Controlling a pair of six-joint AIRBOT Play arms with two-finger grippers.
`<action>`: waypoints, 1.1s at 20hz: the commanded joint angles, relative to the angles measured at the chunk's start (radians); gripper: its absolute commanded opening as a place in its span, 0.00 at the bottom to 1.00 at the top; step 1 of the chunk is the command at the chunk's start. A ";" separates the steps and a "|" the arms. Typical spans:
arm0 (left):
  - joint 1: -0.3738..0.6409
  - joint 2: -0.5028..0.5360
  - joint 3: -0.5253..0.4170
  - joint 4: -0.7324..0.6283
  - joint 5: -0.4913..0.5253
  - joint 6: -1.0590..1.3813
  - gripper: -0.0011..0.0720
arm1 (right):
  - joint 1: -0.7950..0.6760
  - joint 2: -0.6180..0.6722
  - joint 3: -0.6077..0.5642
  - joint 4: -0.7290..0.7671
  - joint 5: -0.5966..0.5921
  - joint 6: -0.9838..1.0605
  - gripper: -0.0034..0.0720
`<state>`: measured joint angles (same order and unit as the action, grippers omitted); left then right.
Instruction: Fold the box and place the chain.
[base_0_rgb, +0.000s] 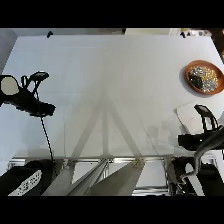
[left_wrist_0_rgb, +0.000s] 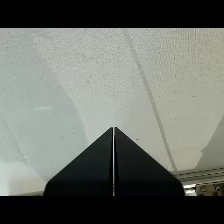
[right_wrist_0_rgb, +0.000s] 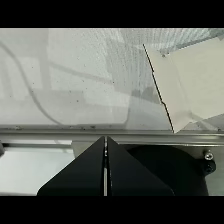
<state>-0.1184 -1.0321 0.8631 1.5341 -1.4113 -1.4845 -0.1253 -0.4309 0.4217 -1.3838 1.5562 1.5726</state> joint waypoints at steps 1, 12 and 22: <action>0.001 0.001 0.000 0.000 0.000 0.000 0.03 | -0.001 0.001 0.000 0.000 0.000 0.000 0.07; 0.001 0.001 0.000 0.000 0.000 0.000 0.03 | -0.002 -0.275 0.292 -0.339 0.031 -0.034 0.07; 0.001 0.001 0.000 0.000 0.000 0.000 0.03 | -0.246 -0.960 0.793 -0.605 0.014 -0.091 0.85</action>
<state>-0.1184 -1.0321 0.8631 1.5341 -1.4113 -1.4841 -0.2832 -1.2701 1.1389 -1.9278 1.5948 1.4918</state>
